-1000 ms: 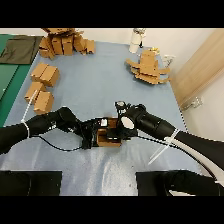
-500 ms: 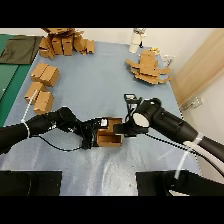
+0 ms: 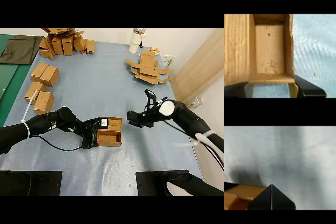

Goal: Fold the box.

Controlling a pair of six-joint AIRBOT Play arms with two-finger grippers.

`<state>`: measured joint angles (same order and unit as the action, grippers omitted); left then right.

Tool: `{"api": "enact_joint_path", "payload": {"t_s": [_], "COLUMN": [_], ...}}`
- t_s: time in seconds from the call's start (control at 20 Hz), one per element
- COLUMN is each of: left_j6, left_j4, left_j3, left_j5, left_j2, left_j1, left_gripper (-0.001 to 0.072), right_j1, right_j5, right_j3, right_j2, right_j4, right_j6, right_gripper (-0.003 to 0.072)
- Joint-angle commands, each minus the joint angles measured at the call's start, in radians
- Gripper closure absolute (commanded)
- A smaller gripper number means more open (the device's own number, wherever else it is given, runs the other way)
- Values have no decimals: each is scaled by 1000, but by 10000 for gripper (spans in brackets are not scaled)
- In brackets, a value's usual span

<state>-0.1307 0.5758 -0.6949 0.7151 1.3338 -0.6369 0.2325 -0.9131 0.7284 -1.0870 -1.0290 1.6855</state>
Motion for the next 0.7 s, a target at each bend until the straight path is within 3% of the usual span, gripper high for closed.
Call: {"api": "enact_joint_path", "payload": {"t_s": [0.0,0.1,0.2,0.45,0.65], "left_j6": [0,0,0,0,0], "left_j4": [0,0,1,1,1], "left_j3": [0,0,0,0,0], "left_j5": [-8,-8,-8,-8,-8], "left_j2": [0,0,0,0,0], "left_j1": [1,1,1,1,1], "left_gripper": [395,395,395,396,397], "right_j1": [-188,-191,-175,-105,-19], "right_j5": [-3,-178,-285,-373,-353], "right_j3": [-28,3,35,37,34], "right_j2": [-174,-286,-354,-307,-215], "right_j4": [726,868,835,712,534], "right_j6": [-665,-856,-895,-1057,-1058], "right_gripper": [685,685,682,683,682]}}
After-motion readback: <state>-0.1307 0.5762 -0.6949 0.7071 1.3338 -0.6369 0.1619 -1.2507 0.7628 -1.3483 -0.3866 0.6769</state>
